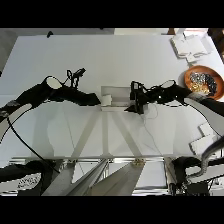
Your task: Fold the box and place the chain.
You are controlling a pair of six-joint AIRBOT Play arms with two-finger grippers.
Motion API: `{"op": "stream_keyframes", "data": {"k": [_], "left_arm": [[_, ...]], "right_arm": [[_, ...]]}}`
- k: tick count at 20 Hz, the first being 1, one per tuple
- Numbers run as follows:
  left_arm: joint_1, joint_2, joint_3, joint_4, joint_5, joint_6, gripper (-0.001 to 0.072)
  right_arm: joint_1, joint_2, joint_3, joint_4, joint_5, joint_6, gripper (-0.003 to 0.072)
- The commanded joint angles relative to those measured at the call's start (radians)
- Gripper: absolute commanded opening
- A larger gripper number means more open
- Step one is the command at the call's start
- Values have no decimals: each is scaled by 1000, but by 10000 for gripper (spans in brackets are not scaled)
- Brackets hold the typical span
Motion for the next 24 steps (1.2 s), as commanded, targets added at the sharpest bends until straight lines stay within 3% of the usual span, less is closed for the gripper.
{"op": "stream_keyframes", "data": {"k": [1,5,7,15,17,22,24], "left_arm": [[2,0,0,-29,-11,10,464],[1,2,0,-29,-24,9,453],[2,4,0,-27,-26,9,365],[8,63,0,-21,-15,-21,362],[8,70,0,-22,-8,-22,316],[-2,61,-1,-21,-6,-21,329],[-5,53,-3,-23,-6,-21,416]], "right_arm": [[1,0,1,0,-1,0,399],[1,0,1,0,-1,-1,399],[1,0,1,0,-1,-1,399],[1,0,1,0,-1,-1,399],[1,0,1,0,-1,0,399],[1,0,1,0,-1,-1,399],[1,0,1,0,-1,-1,399]]}}
